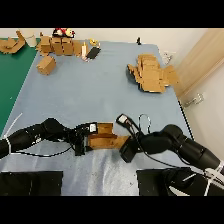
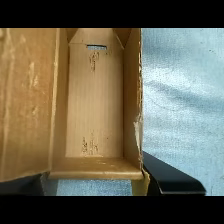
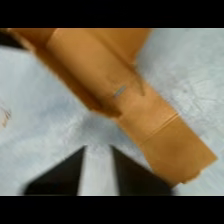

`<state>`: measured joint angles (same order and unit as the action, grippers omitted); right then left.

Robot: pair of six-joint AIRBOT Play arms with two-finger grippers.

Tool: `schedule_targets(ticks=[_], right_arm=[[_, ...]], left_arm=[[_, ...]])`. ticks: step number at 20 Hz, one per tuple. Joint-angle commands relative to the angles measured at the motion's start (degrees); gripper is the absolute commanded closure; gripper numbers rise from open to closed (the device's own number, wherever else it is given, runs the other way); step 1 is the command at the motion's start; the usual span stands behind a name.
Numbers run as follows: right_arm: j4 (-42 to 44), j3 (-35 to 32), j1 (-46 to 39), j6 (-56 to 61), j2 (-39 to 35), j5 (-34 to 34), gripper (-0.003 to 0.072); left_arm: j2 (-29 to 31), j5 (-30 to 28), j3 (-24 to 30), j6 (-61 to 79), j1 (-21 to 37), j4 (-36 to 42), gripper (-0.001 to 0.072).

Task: Fold the box.

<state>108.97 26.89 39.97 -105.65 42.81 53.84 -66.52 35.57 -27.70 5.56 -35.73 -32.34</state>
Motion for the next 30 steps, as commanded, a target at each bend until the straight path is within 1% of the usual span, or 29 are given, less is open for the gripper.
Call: schedule_targets(ticks=[1, 3, 4, 5, 8, 12, 13, 15, 17, 19, 21, 24, 26, 30], right_arm=[[-10.45, -3.63, 5.29, -5.51, -0.98, -3.34, 0.0225], [-17.16, -3.58, 5.25, -6.56, 1.55, -10.82, 0.0226], [-18.8, -3.1, 5.25, -6.56, 3.06, -13.99, 0.0225], [-19.21, -2.29, 5.25, -6.75, 4.52, -15.61, 0.0226], [-18.95, 0.87, 5.27, -11.45, 8.07, -16.09, 0.0226], [-15.85, 2.62, 5.27, -23.23, 9.03, -16.09, 0.0231], [-14.56, 2.62, 5.27, -24.92, 9.03, -15.74, 0.0255], [-11.23, 2.62, 5.33, -27.19, 9.01, -14.32, 0.033], [-8.61, 2.62, 5.51, -30.64, 9.01, -13.66, 0.035], [-6.8, 2.62, 5.51, -33.62, 9.01, -13.66, 0.044], [-6.12, 2.62, 5.51, -34.82, 9.01, -13.38, 0.046], [-6.12, 2.6, 5.51, -35.08, 9.03, -14.14, 0.0465], [-6.08, 2.6, 5.51, -36.59, 9.05, -15.78, 0.0545], [-6.01, 2.6, 5.51, -38.03, 10.51, -19.52, 0.0545]], left_arm=[[-0.04, 0.0, 0.02, -0.02, 0.0, 0.0, 0.0182], [-0.04, -0.02, 0.02, -0.02, 0.0, 0.0, 0.0182], [-0.04, -0.02, 0.02, -0.02, 0.0, 0.0, 0.0182], [-0.04, 0.0, 0.02, -0.02, 0.0, 0.0, 0.0182], [-0.04, -0.02, 0.02, -0.02, 0.0, 0.0, 0.0182], [-0.04, 0.0, 0.02, -0.02, 0.0, 0.0, 0.0182], [-0.04, 0.0, 0.02, -0.02, 0.0, 0.0, 0.0182], [-0.04, -0.02, 0.02, -0.02, 0.0, 0.0, 0.0182], [-0.04, 0.0, 0.02, -0.02, 0.0, 0.0, 0.0182], [-0.04, -0.02, 0.02, -0.02, 0.0, 0.0, 0.0182], [-0.04, 0.0, 0.02, -0.02, 0.0, 0.0, 0.0182], [-0.04, -0.02, 0.02, -0.02, 0.0, 0.0, 0.0182], [-0.04, 0.0, 0.02, -0.02, 0.0, 0.0, 0.0182], [-0.04, -0.02, 0.02, -0.02, 0.0, 0.0, 0.0182]])
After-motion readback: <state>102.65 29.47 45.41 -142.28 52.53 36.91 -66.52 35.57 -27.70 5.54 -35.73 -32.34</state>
